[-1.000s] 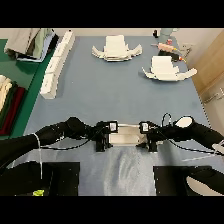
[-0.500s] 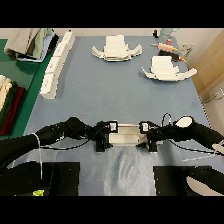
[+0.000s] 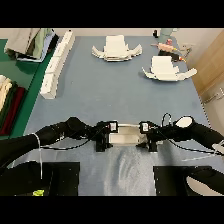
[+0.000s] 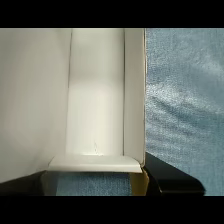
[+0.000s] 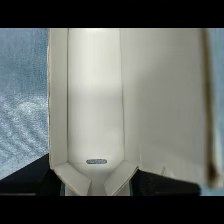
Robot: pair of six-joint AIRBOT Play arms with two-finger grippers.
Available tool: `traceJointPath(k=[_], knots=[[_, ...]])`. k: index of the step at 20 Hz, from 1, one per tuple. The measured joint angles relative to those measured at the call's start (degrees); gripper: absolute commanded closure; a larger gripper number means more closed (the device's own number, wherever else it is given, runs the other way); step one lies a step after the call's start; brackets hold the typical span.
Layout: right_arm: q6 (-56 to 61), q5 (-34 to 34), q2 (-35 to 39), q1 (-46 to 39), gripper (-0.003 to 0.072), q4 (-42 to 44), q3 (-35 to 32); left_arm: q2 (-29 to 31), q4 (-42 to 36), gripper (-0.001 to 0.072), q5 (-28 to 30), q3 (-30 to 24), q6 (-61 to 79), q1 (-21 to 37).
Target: Fold the box.
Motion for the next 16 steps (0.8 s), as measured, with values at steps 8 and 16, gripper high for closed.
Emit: traceJointPath(k=[8,16], knots=[[0.0,0.0,0.0,0.0,-0.0033,0.0,0.0,0.0,-0.1,0.0285,0.2,0.0,-0.1,0.0],[4.0,0.9,0.1,0.0,-0.0027,0.1,0.0,0.0,0.0,0.0285,0.1,0.0,0.0,0.0]])
